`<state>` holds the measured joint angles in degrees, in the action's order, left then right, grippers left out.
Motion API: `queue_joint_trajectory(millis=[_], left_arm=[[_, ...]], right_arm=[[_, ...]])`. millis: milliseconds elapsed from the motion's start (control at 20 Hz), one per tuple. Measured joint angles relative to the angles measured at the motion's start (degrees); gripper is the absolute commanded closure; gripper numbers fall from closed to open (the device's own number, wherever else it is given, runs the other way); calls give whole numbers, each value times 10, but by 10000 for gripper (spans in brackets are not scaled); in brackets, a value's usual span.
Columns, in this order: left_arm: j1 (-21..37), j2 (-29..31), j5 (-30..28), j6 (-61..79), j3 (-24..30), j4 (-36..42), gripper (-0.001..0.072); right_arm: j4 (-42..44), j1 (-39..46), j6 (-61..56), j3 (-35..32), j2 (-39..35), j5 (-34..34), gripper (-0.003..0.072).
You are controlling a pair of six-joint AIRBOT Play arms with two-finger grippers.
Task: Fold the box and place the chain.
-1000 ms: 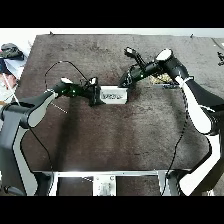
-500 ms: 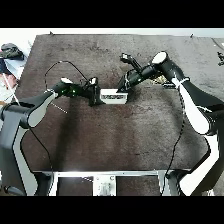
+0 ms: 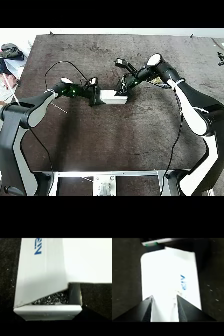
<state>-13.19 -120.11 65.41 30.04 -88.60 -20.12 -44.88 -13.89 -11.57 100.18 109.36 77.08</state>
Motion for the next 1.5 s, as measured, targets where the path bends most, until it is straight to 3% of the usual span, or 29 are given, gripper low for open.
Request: queue_joint_trajectory(millis=[50,150,800,850,900,1500], left_arm=[[0,0,0,0,0,0,504],[0,0,0,0,0,0,504],[0,0,-1,0,0,0,503],[0,0,-1,0,0,0,504],[0,0,-1,0,0,0,504],[0,0,0,0,0,1,504]], right_arm=[[-5,0,0,0,0,-3,346],[-12,-1,0,0,0,-15,463],[-27,-3,0,1,-4,-36,479],[-28,-3,0,1,-4,-37,600],[-27,-3,0,1,-4,-37,637],[-54,-5,-1,1,-4,-26,636]])
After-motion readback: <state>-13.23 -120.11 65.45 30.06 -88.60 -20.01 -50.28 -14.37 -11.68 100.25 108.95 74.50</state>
